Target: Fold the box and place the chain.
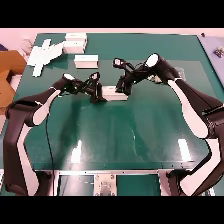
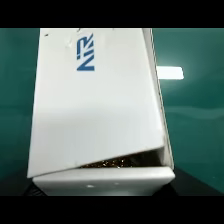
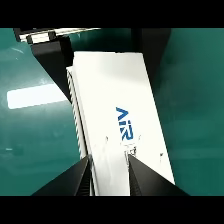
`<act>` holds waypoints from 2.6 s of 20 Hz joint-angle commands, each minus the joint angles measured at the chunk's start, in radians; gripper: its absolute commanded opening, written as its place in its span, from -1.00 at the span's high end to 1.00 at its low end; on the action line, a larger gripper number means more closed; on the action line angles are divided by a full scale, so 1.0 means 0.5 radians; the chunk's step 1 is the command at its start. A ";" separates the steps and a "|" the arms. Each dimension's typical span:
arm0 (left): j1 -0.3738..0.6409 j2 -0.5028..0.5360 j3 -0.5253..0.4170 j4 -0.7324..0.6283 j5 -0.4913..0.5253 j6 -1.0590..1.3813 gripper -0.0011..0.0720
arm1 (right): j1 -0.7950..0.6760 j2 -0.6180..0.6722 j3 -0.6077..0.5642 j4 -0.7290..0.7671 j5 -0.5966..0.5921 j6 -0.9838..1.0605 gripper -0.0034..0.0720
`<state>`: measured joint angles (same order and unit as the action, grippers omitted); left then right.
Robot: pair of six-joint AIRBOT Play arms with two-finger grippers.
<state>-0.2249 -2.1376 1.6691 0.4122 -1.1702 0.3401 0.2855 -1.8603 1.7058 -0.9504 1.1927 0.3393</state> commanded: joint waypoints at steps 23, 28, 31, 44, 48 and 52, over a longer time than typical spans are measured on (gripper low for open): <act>-0.002 0.001 0.001 -0.002 0.007 0.002 -0.48 | -0.156 -0.005 -0.188 0.709 0.116 -0.121 0.30; -0.002 0.002 0.001 -0.002 0.007 0.001 -0.48 | -0.175 -0.005 -0.189 0.786 0.112 -0.162 0.55; -0.002 0.002 0.001 -0.002 0.006 0.001 -0.48 | -0.175 -0.022 -0.211 0.786 0.069 -0.171 0.67; -0.002 0.001 0.001 -0.003 0.008 0.002 -0.48 | -0.143 -0.107 -0.361 0.588 0.001 0.017 0.88; -0.002 0.001 0.001 -0.003 0.006 0.002 -0.48 | -0.144 -0.102 -0.357 0.570 0.002 0.018 0.88; -0.002 0.001 0.001 -0.018 0.005 0.002 -0.48 | -0.216 0.008 -0.215 0.806 0.024 0.021 0.82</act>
<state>-0.2279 -2.1376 1.6688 0.4072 -1.1660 0.3386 0.1997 -1.8923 1.5547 -0.6415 1.2018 0.3473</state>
